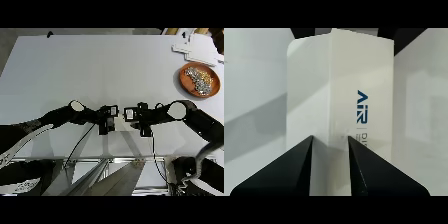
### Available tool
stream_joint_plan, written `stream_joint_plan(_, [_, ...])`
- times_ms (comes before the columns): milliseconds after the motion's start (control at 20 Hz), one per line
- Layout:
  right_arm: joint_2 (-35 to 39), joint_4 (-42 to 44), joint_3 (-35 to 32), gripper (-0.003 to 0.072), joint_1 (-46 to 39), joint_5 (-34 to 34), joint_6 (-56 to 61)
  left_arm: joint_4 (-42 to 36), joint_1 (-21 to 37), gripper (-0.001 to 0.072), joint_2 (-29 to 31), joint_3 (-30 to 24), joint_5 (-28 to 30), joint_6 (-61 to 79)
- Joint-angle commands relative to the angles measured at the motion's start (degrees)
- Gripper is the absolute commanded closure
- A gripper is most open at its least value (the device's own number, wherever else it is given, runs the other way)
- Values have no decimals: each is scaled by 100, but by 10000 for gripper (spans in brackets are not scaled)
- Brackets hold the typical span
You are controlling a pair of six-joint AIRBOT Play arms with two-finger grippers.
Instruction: Fold the box and place the chain.
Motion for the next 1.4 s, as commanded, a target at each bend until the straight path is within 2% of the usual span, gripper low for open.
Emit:
stream_joint_plan(0, [-4,-81,-2,492,11,-144,20,4,0,568,0,2,-9,9])
stream_joint_plan(50, [-4,-81,-2,514,11,-179,22,4,0,568,0,2,-7,9])
stream_joint_plan(400, [-2,-79,-2,540,11,-225,232,4,0,568,0,2,-9,9])
stream_joint_plan(450, [0,-79,-2,601,11,-219,291,4,0,568,0,2,-7,9])
stream_joint_plan(500, [4,-74,-2,629,11,-216,306,4,0,568,0,2,-7,9])
stream_joint_plan(1000, [177,-28,-2,636,11,-227,323,4,0,568,0,2,-7,9])
stream_joint_plan(1350, [197,-35,-2,643,9,-516,323,4,0,568,0,2,-9,9])
